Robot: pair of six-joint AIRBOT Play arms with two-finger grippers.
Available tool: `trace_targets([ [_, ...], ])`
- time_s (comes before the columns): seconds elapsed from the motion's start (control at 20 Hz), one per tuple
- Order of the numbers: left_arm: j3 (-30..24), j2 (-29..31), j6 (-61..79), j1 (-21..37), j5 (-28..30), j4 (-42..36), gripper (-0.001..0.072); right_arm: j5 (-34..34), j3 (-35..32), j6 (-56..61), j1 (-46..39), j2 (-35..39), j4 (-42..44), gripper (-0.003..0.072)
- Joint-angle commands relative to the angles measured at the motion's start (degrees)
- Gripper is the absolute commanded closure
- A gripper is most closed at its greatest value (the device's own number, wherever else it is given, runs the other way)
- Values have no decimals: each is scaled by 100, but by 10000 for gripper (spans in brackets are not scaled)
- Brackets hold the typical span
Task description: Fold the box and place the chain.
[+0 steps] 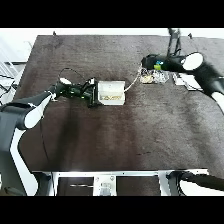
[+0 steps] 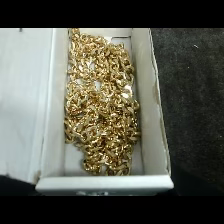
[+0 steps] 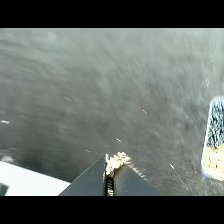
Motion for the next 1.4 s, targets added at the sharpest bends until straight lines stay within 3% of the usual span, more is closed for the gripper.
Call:
trace_targets([
  [0.0, -2, -2, 0, -2, -2, 2, 373, 553, -81, -28, 232, 739, -98, 680],
  [0.2, -2, -2, 0, -2, -4, 2, 373, 828, -151, -24, 833, 774, -98, 679],
  [0.4, -2, -4, 0, -2, -7, 2, 373, 339, -479, -24, 1460, 557, -96, 680],
  [0.75, -2, -2, 0, -2, -7, 0, 373, -623, -675, -31, 1801, -592, -96, 680],
  [0.9, -2, -2, 0, -2, -4, 0, 373, -708, -673, -31, 1799, -1143, -79, 679],
  [0.95, -2, -2, 0, -2, -4, 2, 373, -721, -673, -31, 1792, -1263, -87, 641],
  [1.0, -2, -4, 0, -2, -4, 2, 373, -743, -673, -31, 1757, -1338, -103, 440],
  [1.05, -2, -2, 0, -2, -4, 2, 373, -743, -671, -31, 1714, -1338, -101, 292],
  [1.35, -2, -2, 0, -2, -4, 0, 374, -520, -660, -787, 1434, -85, -339, 279],
])
